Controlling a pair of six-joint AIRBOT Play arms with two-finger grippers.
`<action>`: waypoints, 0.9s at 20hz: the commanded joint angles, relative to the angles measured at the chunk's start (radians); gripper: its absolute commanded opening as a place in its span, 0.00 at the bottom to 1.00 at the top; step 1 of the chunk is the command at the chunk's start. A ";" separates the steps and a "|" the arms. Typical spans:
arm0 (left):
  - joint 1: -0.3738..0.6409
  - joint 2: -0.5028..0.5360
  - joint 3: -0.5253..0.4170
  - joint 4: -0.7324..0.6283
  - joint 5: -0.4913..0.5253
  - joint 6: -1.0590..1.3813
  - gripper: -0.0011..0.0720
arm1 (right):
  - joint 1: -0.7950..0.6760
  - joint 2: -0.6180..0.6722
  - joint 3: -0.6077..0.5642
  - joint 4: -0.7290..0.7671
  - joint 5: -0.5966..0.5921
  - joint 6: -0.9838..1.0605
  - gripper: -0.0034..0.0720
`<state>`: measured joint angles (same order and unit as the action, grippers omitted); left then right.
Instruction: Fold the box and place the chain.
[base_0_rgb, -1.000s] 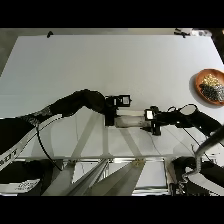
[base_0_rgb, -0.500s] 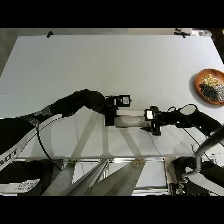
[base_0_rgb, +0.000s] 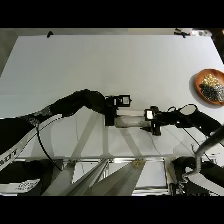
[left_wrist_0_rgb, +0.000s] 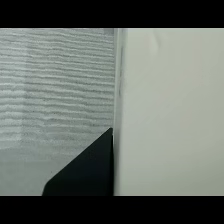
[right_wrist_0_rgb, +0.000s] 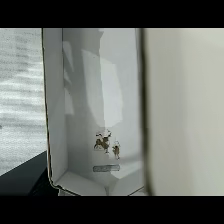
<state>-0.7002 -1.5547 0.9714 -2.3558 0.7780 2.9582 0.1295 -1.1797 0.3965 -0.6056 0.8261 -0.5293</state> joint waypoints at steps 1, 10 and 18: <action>0.000 0.006 0.000 0.000 0.014 0.000 0.07 | 0.000 -0.001 -0.001 0.000 0.001 0.000 0.59; 0.002 0.115 0.000 0.010 0.075 -0.034 0.68 | 0.000 0.000 -0.001 0.000 0.001 0.000 0.59; 0.004 0.211 0.000 0.333 0.148 -0.409 0.72 | 0.000 0.000 -0.001 0.001 0.001 0.000 0.59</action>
<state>-0.6971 -1.3907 0.9707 -2.1666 0.8925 2.7052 0.1303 -1.1805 0.3958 -0.6052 0.8265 -0.5293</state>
